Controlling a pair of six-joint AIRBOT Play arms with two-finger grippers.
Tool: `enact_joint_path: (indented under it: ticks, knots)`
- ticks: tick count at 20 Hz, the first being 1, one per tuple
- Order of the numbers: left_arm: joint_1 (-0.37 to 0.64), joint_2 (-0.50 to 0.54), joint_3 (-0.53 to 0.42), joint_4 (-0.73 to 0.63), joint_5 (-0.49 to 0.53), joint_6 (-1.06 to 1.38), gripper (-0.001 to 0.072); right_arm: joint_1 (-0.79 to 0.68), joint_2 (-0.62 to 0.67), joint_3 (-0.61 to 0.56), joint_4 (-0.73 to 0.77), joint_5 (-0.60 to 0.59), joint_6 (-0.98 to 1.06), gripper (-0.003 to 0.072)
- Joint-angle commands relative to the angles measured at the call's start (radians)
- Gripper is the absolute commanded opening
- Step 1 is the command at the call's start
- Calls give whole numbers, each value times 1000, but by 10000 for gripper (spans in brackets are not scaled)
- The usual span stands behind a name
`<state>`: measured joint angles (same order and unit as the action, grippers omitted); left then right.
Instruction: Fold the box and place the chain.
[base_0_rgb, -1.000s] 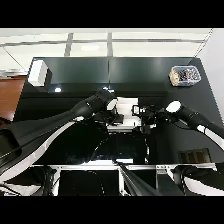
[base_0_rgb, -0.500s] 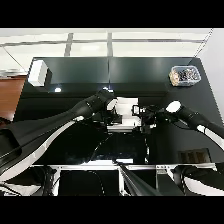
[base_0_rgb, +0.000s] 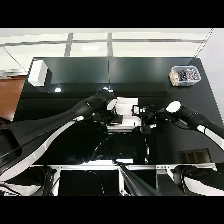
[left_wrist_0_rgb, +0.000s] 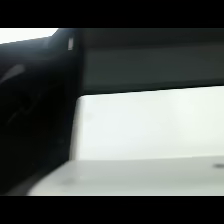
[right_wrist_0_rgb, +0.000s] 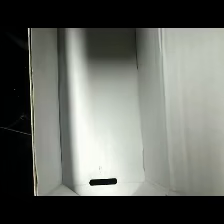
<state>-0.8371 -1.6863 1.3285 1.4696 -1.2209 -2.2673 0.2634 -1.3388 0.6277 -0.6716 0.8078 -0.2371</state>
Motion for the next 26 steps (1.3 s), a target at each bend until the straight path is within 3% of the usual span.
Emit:
enact_joint_path:
  ticks: [1,6,7,8,11,21,22,25,26]
  knots:
    - [5,-1,1,6,-20,-45,442,0,0,0,1,0,0,54]
    - [19,-1,1,8,-37,-45,439,0,0,0,1,0,0,55]
    - [19,-1,1,8,-35,-45,371,0,0,0,1,0,0,54]
    - [19,-1,1,7,-30,-45,222,0,0,0,1,0,0,54]
    - [19,-1,1,3,-10,-45,27,0,0,0,1,0,0,54]
    - [19,-1,1,7,-18,-44,26,0,0,0,2,0,2,57]
    - [19,-1,1,7,-18,-44,26,0,0,0,2,-1,23,123]
    - [19,-1,1,10,-22,-43,26,0,16,1,-11,-7,72,580]
    - [19,-1,1,11,-22,-41,26,0,31,1,-23,-1,78,588]
